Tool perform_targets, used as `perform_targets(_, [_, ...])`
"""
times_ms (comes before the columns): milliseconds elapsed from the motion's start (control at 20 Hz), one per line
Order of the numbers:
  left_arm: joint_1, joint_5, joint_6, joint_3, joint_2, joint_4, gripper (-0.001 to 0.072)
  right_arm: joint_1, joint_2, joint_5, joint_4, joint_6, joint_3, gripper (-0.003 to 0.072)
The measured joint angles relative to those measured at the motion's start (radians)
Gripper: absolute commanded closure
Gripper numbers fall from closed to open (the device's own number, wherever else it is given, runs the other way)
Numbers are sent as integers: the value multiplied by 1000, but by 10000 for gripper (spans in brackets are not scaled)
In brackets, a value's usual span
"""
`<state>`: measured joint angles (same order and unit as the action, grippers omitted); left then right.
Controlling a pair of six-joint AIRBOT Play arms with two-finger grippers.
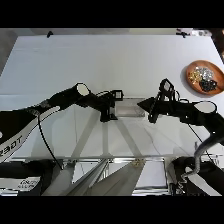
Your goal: Fold the box and place the chain.
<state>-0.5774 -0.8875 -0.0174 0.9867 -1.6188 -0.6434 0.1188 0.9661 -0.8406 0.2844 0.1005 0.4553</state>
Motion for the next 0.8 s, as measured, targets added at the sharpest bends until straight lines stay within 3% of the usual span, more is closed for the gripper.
perform_targets(350, [0,0,1,0,0,0,215,0,98,160,-171,109,11,685])
perform_targets(800, [0,1,1,0,0,0,215,0,210,286,-206,127,14,685])
